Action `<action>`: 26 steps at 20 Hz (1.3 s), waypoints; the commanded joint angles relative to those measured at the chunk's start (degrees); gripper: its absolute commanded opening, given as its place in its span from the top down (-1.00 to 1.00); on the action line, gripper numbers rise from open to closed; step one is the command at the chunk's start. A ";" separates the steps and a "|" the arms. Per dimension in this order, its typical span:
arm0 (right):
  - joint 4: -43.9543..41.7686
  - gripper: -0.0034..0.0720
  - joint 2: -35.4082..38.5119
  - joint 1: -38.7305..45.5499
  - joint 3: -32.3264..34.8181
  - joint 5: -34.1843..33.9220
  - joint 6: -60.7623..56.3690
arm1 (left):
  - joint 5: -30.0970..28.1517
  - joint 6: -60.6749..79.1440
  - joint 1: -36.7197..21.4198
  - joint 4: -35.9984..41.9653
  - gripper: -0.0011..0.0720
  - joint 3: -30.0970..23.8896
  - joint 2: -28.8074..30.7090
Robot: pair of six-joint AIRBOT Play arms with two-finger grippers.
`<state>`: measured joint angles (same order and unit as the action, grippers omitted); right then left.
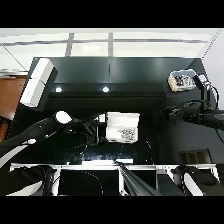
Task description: Fold the box and place the chain.
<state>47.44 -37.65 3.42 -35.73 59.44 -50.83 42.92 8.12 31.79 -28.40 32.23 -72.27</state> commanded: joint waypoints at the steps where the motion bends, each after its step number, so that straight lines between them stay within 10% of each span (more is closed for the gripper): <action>1: -0.07 -0.42 0.04 0.02 0.02 0.76 0.00 | 0.48 1.38 0.26 1.88 -0.97 0.74 -1.36; 7: 0.00 -0.42 0.04 0.02 0.02 0.72 0.02 | 1.46 1.81 1.09 1.44 -0.87 1.75 -2.23; 10: -0.04 -0.58 0.00 0.02 0.02 0.28 -0.17 | 1.46 1.81 1.09 0.44 -0.29 1.75 -2.25; 11: -0.11 -0.96 -0.02 -0.09 0.02 -0.09 -1.68 | 1.42 1.81 1.07 0.31 -0.29 1.75 -2.25; 20: -3.13 -0.94 -16.11 -10.93 -3.63 -14.19 -7.26 | 1.36 1.79 1.07 0.31 -0.29 1.77 -2.25; 26: -4.37 -0.94 -24.87 -16.57 -7.37 -11.15 -3.78 | 1.25 1.79 1.09 0.31 -0.29 1.77 -2.23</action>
